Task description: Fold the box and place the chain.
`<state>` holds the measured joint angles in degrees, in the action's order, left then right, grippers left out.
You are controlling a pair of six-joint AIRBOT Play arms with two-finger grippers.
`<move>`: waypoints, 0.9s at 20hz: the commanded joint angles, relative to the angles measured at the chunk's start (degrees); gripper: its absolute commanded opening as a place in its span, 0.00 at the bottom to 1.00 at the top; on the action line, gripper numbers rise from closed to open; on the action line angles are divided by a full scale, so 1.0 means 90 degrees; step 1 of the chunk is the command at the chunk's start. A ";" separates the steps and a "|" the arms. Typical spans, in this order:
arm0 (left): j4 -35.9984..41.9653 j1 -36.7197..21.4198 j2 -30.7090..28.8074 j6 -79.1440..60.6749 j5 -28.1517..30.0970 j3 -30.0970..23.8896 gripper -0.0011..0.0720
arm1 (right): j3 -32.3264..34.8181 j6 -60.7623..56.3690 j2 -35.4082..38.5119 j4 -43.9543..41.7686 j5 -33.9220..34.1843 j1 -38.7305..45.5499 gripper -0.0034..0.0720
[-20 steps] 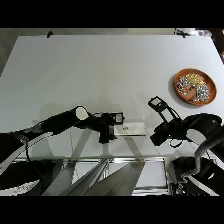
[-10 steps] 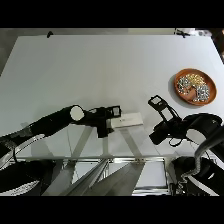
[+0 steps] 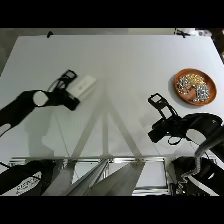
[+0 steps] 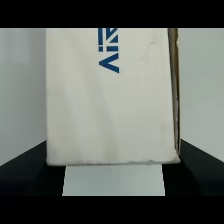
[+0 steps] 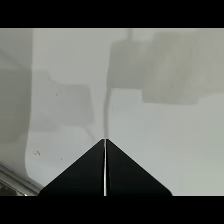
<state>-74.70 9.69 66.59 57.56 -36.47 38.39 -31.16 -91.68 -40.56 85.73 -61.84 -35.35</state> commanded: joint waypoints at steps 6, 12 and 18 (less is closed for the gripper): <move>-0.0612 -0.2922 -0.0148 0.0775 -0.1350 0.0007 0.05 | -0.0005 0.0002 0.0002 -0.0053 0.0493 0.0000 0.06; -0.0731 -0.2980 -0.0155 0.0775 -0.2047 0.0007 0.96 | -0.0005 0.0000 0.0002 -0.0053 0.0495 0.0000 0.06; -0.0850 -0.2973 -0.0301 0.0775 -0.2324 0.0007 0.96 | -0.0005 0.0000 0.0002 -0.0053 0.0495 0.0000 0.06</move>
<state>-81.38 -16.93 64.69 64.53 -55.94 38.39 -31.16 -91.66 -40.56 85.27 -57.43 -35.35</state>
